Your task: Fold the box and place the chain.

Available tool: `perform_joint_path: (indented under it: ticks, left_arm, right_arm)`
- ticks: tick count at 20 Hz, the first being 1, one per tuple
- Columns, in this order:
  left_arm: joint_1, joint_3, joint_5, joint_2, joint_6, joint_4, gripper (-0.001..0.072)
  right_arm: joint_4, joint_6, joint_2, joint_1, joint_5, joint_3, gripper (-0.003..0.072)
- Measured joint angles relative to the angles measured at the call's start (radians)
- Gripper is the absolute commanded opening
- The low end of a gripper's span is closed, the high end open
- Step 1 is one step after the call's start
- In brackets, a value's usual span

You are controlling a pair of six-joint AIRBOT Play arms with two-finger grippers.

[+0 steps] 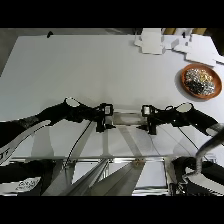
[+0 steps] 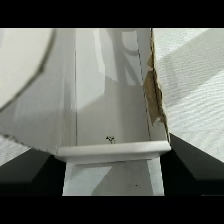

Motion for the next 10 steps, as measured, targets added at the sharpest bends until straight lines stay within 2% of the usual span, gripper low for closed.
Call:
perform_joint_path:
  ticks: [10]
  left_arm:
    - [0.0, 0.0, 0.004, 0.0, -0.001, 0.006, 0.049]
  right_arm:
    - [0.0, 0.0, 0.0, 0.0, 0.001, 0.0, 0.034]
